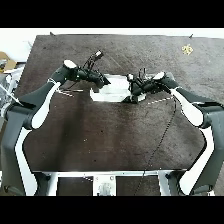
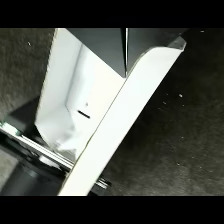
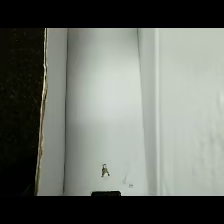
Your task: Fold the box and place the chain.
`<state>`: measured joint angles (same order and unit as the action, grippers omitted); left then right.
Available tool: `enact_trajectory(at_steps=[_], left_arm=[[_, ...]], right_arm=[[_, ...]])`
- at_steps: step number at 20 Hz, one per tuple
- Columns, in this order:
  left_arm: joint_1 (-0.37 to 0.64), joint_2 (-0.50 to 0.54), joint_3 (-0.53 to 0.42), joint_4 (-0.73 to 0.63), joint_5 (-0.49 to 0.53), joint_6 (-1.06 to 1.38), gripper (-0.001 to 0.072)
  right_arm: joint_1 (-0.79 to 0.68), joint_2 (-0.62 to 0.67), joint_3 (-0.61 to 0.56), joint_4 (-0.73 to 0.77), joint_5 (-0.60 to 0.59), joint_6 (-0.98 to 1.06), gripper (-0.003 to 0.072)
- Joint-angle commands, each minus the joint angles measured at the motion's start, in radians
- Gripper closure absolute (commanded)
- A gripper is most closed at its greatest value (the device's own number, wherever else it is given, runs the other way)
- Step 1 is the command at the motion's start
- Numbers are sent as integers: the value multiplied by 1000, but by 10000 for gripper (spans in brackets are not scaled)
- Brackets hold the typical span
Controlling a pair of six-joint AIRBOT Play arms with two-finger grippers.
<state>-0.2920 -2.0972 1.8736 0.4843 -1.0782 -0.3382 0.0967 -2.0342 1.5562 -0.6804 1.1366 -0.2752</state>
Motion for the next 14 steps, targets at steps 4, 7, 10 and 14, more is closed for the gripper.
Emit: enact_trajectory(at_steps=[4, 7, 10, 14], left_arm=[[1, 9, 0, 2, 61, -58, 699], [1, 14, 0, -11, 42, -58, 699], [1, 13, -1, -10, 32, -58, 699], [1, 6, -1, 111, 53, -142, 699]], right_arm=[[0, -1, 0, -1, 0, -2, 248], [0, -1, 0, -1, 0, -2, 248], [0, -1, 0, -1, 0, -2, 248], [0, -1, 0, -1, 0, -2, 247]])
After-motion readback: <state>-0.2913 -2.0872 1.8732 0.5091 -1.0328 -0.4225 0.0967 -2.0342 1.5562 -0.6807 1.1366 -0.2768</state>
